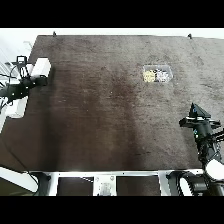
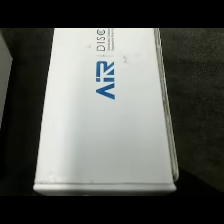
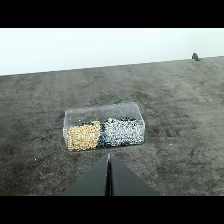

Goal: Fold the box and place the chain.

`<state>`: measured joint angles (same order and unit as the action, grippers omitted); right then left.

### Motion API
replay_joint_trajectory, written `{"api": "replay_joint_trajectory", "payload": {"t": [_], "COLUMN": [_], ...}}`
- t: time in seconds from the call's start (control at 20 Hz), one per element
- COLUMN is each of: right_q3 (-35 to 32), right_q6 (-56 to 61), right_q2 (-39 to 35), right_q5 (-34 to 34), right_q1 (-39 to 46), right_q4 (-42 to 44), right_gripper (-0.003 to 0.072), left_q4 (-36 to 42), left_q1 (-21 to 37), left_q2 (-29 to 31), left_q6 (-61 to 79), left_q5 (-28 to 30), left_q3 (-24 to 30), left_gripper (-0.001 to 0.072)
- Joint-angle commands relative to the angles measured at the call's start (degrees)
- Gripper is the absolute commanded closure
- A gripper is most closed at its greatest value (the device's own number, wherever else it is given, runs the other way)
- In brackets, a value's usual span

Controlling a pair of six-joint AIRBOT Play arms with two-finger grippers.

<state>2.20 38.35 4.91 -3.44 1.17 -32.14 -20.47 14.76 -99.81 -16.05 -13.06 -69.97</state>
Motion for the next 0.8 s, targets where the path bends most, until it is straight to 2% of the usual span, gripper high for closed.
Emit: {"api": "replay_joint_trajectory", "payload": {"t": [0.0, 0.3, 0.6, 0.7, 0.75], "right_q3": [0.0, 0.0, 0.0, 0.0, 0.0], "right_q6": [0.0, 0.0, 0.0, 0.0, 0.0], "right_q2": [0.0, 0.0, 0.0, 0.0, 0.0], "right_q5": [0.0, 0.0, 0.0, 0.0, 0.0], "right_q1": [0.0, 0.0, 0.0, 0.0, 0.0], "right_q4": [0.0, 0.0, 0.0, 0.0, 0.0], "right_gripper": [0.0678, 0.0678, 0.0678, 0.0678, 0.0678], "left_q4": [-0.1, 0.2, 1.0, 1.2, 1.7], "left_q1": [0.6, 0.7, 0.7, 0.6, 0.6], "left_q2": [-1.4, -5.1, -5.2, -5.1, -5.2], "left_q6": [0.1, 1.6, 1.6, 1.6, 1.5], "left_q5": [1.6, 0.4, 0.6, 0.0, -0.1], "left_q3": [-2.0, -2.4, -2.4, -2.4, -2.4], "left_gripper": [0.0693, 0.0692, 0.0688, 0.0502, 0.0443]}}
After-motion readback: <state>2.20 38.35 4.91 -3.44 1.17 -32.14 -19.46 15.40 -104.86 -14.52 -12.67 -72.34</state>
